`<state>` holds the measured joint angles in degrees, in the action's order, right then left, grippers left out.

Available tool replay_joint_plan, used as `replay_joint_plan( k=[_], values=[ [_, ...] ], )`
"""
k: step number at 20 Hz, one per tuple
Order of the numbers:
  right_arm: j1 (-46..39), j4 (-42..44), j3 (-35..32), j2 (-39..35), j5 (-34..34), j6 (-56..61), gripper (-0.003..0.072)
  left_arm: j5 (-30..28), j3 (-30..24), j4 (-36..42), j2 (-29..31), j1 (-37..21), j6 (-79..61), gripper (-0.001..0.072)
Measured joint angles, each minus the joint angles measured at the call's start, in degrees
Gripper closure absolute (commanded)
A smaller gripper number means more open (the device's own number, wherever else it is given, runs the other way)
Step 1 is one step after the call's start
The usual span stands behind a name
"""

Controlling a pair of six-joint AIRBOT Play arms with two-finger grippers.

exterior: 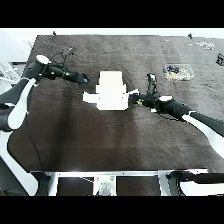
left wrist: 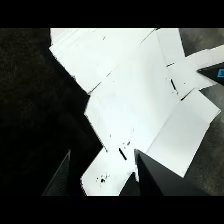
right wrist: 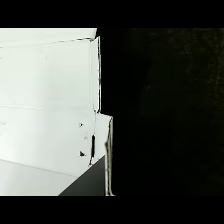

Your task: Fold the box and place the chain.

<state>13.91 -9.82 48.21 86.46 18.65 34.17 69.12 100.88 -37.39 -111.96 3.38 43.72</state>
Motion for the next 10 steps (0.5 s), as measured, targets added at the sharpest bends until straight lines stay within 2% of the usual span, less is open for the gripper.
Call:
replay_joint_plan(
  k=[10],
  values=[
    [0.2, -0.1, 0.0, 0.0, -0.4, -0.4, 0.0686, 1.7, 11.9, 1.8, -12.2, 3.0, 2.6, 0.0227]
  ],
)
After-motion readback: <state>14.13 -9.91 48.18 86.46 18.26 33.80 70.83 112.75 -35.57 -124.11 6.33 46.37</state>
